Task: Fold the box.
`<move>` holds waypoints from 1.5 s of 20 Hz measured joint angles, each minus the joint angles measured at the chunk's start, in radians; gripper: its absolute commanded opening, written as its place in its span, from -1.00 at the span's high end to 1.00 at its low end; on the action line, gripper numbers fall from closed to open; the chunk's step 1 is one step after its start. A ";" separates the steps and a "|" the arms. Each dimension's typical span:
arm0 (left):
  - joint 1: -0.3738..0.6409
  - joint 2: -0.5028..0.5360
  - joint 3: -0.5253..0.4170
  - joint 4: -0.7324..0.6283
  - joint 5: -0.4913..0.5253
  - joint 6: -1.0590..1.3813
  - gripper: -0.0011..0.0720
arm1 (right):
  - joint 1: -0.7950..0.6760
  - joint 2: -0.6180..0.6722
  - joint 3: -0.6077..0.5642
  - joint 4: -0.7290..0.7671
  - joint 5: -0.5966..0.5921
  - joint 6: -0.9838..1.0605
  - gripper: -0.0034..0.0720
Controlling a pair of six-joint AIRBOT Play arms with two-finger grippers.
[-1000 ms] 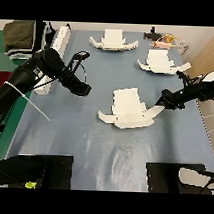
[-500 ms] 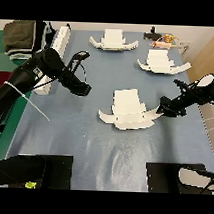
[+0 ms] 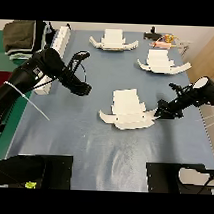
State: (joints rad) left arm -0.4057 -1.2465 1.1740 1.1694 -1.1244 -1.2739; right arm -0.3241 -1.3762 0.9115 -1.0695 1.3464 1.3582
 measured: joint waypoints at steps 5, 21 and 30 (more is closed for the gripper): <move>0.000 0.000 0.000 -0.003 0.019 0.000 0.93 | 0.000 -0.042 0.004 0.048 -0.027 -0.073 0.21; 0.125 0.000 0.000 -0.024 -0.109 -0.139 -0.56 | 0.165 0.067 -0.072 0.225 -0.044 -0.179 0.90; 0.285 0.092 -0.189 -0.179 -0.228 -0.016 -0.47 | 0.425 0.366 -0.335 0.245 -0.350 -0.117 0.90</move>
